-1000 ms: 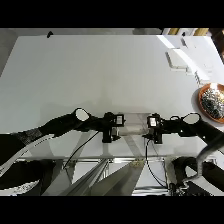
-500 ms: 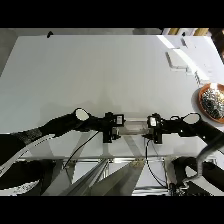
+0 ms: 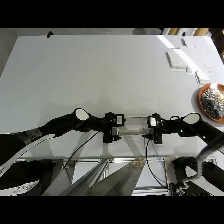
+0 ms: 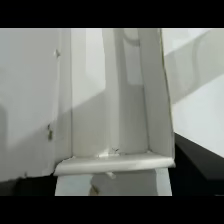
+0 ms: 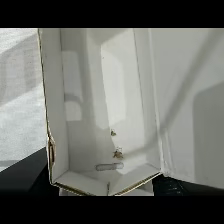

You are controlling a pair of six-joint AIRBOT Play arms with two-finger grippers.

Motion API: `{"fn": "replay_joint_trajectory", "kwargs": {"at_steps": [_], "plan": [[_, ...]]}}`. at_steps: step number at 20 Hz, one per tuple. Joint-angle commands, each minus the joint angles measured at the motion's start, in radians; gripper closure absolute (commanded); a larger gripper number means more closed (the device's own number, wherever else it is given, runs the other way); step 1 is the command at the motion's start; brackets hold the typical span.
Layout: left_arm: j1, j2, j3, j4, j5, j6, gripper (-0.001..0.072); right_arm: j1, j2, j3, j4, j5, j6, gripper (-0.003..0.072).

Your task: Fold the box and place the chain.

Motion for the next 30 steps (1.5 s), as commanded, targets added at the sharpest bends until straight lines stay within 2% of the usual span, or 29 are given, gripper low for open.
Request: {"fn": "replay_joint_trajectory", "kwargs": {"at_steps": [1,4,8,10,13,24,28,30], "plan": [[0.002,0.003,0.0,0.005,-0.01,-0.003,0.0013,0.0,0.001,0.0,0.0,0.0,-0.001,0.0218],[0.003,0.003,0.0,0.012,-0.011,-0.012,0.0013,0.0,0.001,0.0,0.0,0.0,0.0,0.0218],[0.003,0.003,0.0,0.151,-0.037,-0.147,0.0014,0.0,0.001,0.0,0.0,0.0,-0.001,0.0218],[0.003,0.003,0.0,0.178,-0.039,-0.169,0.0014,0.0,0.001,0.0,0.0,0.0,-0.001,0.0218],[0.003,0.003,0.0,0.128,-0.032,-0.152,0.0013,0.0,0.001,0.0,0.0,0.0,0.0,0.0218],[0.021,0.002,-0.026,0.156,-0.025,-0.14,0.0013,0.0,0.001,0.0,0.0,0.0,0.0,0.0218],[0.022,0.002,-0.066,0.042,-0.012,0.021,0.0014,0.0,0.001,0.0,0.0,0.0,0.0,0.0218],[0.034,0.003,-0.066,0.021,-0.012,0.024,0.0014,0.0,0.001,0.0,0.0,0.0,-0.001,0.0218]]}}
